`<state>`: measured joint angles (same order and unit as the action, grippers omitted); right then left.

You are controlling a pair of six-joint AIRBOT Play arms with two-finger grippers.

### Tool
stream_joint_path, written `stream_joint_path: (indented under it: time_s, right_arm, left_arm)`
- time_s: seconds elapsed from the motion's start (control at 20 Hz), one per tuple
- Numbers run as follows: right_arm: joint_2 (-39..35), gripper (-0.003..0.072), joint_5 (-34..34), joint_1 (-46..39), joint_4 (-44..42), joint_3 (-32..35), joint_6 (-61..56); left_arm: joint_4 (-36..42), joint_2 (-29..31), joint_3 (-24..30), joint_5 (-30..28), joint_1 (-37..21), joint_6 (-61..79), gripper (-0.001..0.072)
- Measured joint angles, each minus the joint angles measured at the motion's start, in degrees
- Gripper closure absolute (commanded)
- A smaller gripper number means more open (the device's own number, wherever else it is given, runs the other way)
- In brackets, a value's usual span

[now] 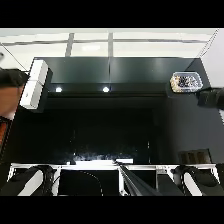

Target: Fold the box and place the chain.

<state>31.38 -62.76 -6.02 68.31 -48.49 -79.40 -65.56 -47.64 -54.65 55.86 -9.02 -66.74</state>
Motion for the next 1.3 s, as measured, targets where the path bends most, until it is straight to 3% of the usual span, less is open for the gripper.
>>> stream_joint_path:
  time_s: [0.2, 0.35, 0.65, 1.3]
  right_arm:
    - [-5.22, 0.0673, 9.01, 0.11, 1.97, 14.75, -0.9]
    - [-6.45, 0.0672, 12.09, 0.11, 2.58, 19.39, -1.22]
    - [-7.1, 0.0672, 13.73, 0.11, 1.99, 21.75, -1.44]
    - [-7.19, 0.0672, 14.12, 0.11, 1.81, 22.12, -1.42]
  left_arm:
    - [-0.68, 14.71, 18.84, -11.02, 8.31, 2.14, 0.0685]
    - [-1.01, 19.76, 25.44, -14.27, 9.68, 2.75, 0.0684]
    - [-1.16, 22.32, 28.83, -15.67, 9.97, 3.19, 0.0684]
    - [-1.05, 22.64, 29.35, -15.56, 9.97, 3.34, 0.0683]
